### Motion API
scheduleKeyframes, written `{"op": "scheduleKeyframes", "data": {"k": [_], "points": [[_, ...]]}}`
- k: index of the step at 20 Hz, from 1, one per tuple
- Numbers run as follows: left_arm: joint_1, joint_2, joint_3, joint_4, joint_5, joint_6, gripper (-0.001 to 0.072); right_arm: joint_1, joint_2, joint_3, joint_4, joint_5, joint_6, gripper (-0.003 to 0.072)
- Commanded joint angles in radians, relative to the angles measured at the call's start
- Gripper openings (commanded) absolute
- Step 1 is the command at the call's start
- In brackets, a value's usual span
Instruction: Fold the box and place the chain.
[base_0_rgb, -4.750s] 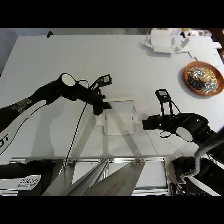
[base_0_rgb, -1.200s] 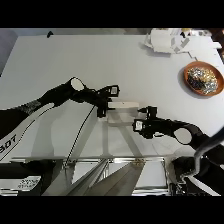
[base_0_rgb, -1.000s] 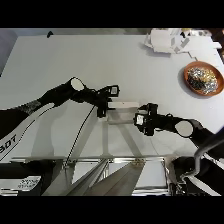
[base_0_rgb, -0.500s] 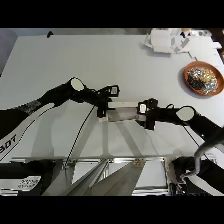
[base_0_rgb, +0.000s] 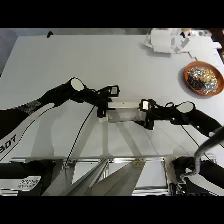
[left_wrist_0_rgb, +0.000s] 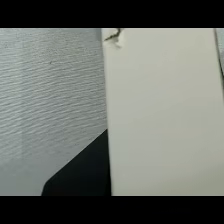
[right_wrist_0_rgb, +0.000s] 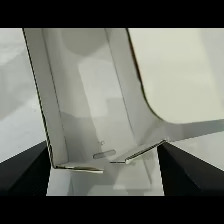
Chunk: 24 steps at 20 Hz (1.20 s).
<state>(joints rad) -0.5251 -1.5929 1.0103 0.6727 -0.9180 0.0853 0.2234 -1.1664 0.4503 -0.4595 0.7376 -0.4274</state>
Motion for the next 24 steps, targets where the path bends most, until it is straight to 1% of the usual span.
{"op": "scheduleKeyframes", "data": {"k": [1, 5, 11, 14, 15, 17, 18, 19, 20, 21, 24], "points": [[0.000, 0.000, 0.000, 0.000, 0.002, 0.000, 0.0008, -0.016, -0.066, 0.005, 0.082, 0.090, -0.147, 0.0700], [0.000, 0.000, 0.000, 0.000, 0.001, 0.000, 0.0008, -0.016, -0.121, 0.021, 0.091, 0.089, -0.169, 0.0698], [0.000, 0.000, 0.000, 0.000, 0.002, 0.000, 0.0008, -0.016, -0.160, 0.021, 0.091, 0.083, -0.194, 0.0649], [0.000, 0.000, 0.000, 0.000, 0.001, 0.000, 0.0008, -0.016, -0.188, 0.025, 0.097, 0.081, -0.210, 0.0640], [0.000, 0.000, 0.000, 0.000, 0.002, 0.000, 0.0008, -0.016, -0.196, 0.029, 0.097, 0.080, -0.211, 0.0569], [0.000, 0.000, 0.000, 0.000, 0.002, 0.000, 0.0008, -0.016, -0.205, 0.034, 0.097, 0.061, -0.208, 0.0513], [0.000, 0.000, 0.000, 0.000, 0.002, 0.000, 0.0008, -0.016, -0.206, 0.035, 0.097, 0.049, -0.209, 0.0437], [0.000, 0.000, 0.000, 0.000, 0.001, 0.000, 0.0008, -0.016, -0.206, 0.035, 0.097, 0.043, -0.209, 0.0398], [0.000, 0.000, 0.000, 0.000, 0.001, 0.000, 0.0008, -0.016, -0.206, 0.035, 0.096, 0.043, -0.209, 0.0390], [0.000, 0.000, 0.000, 0.000, 0.001, 0.000, 0.0008, -0.016, -0.206, 0.035, 0.094, 0.044, -0.209, 0.0362], [0.000, 0.000, 0.000, 0.000, 0.001, 0.000, 0.0009, -0.015, -0.206, 0.035, 0.093, 0.044, -0.209, 0.0358]]}}
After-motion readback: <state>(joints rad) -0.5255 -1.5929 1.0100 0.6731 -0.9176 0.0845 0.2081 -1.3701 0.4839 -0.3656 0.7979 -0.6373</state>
